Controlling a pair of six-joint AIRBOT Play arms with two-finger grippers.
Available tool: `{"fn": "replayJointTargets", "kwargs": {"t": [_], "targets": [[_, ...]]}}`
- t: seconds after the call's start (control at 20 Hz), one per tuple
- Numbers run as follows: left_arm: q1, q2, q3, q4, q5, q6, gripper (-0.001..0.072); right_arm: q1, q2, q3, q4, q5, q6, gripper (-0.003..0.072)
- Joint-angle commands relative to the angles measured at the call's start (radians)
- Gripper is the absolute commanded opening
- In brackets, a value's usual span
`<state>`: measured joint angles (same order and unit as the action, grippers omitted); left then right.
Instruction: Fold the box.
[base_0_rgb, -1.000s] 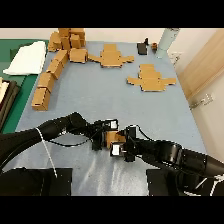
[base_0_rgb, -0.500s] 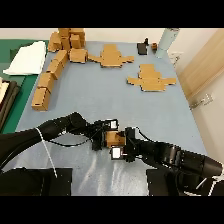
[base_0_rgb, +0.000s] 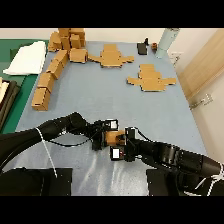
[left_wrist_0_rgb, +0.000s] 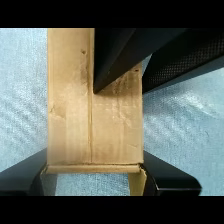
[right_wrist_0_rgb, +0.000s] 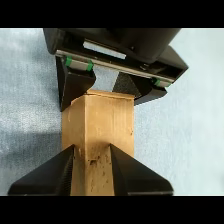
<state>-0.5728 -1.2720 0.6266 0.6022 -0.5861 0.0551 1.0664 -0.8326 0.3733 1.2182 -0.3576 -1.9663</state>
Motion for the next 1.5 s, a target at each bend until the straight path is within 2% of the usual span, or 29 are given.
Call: {"fn": "replayJointTargets", "kwargs": {"t": [0.0, 0.2, 0.3, 0.45, 0.55, 0.6, 0.7, 0.75, 0.8, 1.1, 1.45], "targets": [[0.0, 0.0, 0.0, 0.0, 0.0, 0.0, 0.0467, 0.0, 0.007, 0.0, 0.0, -0.002, 0.001, 0.0321], [0.0, 0.0, 0.0, 0.0, 0.0, 0.0, 0.0467, 0.0, 0.031, 0.0, 0.0, -0.002, 0.001, 0.0319], [0.0, 0.0, 0.0, 0.0, 0.0, 0.0, 0.0467, 0.0, 0.042, 0.0, 0.0, -0.002, 0.001, 0.0275], [0.0, 0.0, 0.0, 0.0, 0.0, 0.0, 0.0468, 0.0, 0.06, 0.0, 0.0, -0.002, 0.001, 0.0274], [0.0, 0.0, 0.0, 0.0, 0.0, 0.0, 0.0467, 0.0, 0.079, 0.0, -0.001, -0.003, 0.001, 0.0215], [0.0, 0.0, 0.0, 0.0, 0.0, 0.0, 0.0468, 0.0, 0.086, 0.0, -0.002, -0.004, 0.001, 0.0215], [0.0, 0.0, 0.0, 0.0, 0.0, 0.0, 0.0467, 0.0, 0.088, 0.0, 0.002, -0.02, 0.001, 0.0265], [0.0, 0.0, 0.0, 0.0, 0.0, 0.0, 0.0467, 0.0, 0.087, 0.0, 0.008, -0.025, 0.001, 0.0414], [0.0, 0.0, 0.0, 0.0, 0.0, 0.0, 0.0467, 0.0, 0.085, -0.001, 0.008, -0.025, 0.001, 0.0512], [0.0, 0.0, 0.0, 0.0, 0.0, 0.0, 0.0467, 0.0, 0.081, -0.002, 0.022, -0.028, 0.002, 0.0512], [0.0, 0.0, 0.0, 0.0, 0.0, 0.0, 0.0467, 0.0, 0.015, 0.0, 0.006, -0.02, 0.002, 0.0512]]}}
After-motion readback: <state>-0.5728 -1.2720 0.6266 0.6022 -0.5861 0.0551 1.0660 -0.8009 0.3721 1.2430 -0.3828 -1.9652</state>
